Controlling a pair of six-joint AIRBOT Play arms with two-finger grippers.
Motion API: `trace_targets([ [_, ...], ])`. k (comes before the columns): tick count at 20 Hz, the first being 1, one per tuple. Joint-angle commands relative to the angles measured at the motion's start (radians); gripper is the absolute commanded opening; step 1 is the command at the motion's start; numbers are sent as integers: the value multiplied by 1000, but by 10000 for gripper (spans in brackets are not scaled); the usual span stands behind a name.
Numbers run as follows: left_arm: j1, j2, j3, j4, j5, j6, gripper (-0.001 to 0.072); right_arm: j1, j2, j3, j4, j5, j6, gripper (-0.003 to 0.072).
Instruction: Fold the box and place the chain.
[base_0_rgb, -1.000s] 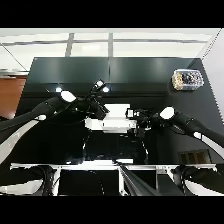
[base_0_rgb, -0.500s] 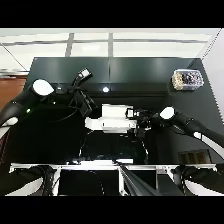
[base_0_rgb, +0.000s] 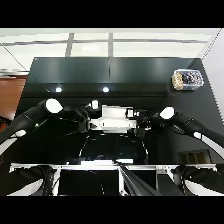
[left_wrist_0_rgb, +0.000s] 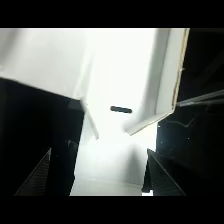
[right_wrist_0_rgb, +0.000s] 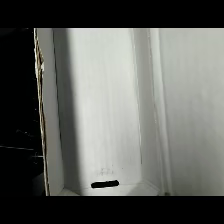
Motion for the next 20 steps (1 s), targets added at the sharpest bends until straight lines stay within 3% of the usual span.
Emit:
trace_targets([
  [1, -58, -38, -11, 18, 62, 59, 703, 0, 0, 1, 0, 0, 0, 187],
  [3, -84, -39, -10, -3, 74, 58, 661, 0, 0, 1, 0, 0, 0, 187],
  [6, -101, -39, -10, -65, 71, 58, 337, 0, 0, 1, 0, 0, 0, 187],
  [7, -101, -39, -10, -99, 71, 58, 328, 0, 0, 1, 0, 0, 0, 187],
  [9, -100, -40, -10, -159, 72, 58, 236, 0, 0, 1, 0, 0, 0, 187],
  [16, -101, -106, -10, -289, 97, 60, 236, 0, 0, 1, 0, 0, 0, 188],
  [18, -101, -113, -10, -289, 96, 60, 160, 0, 0, 1, 0, 0, 0, 187],
  [19, -101, -112, -10, -288, 97, 60, 167, 0, 0, 1, 0, 0, 0, 188],
  [20, -101, -112, -10, -288, 98, 60, 260, 0, 0, 1, 0, 0, 0, 187],
])
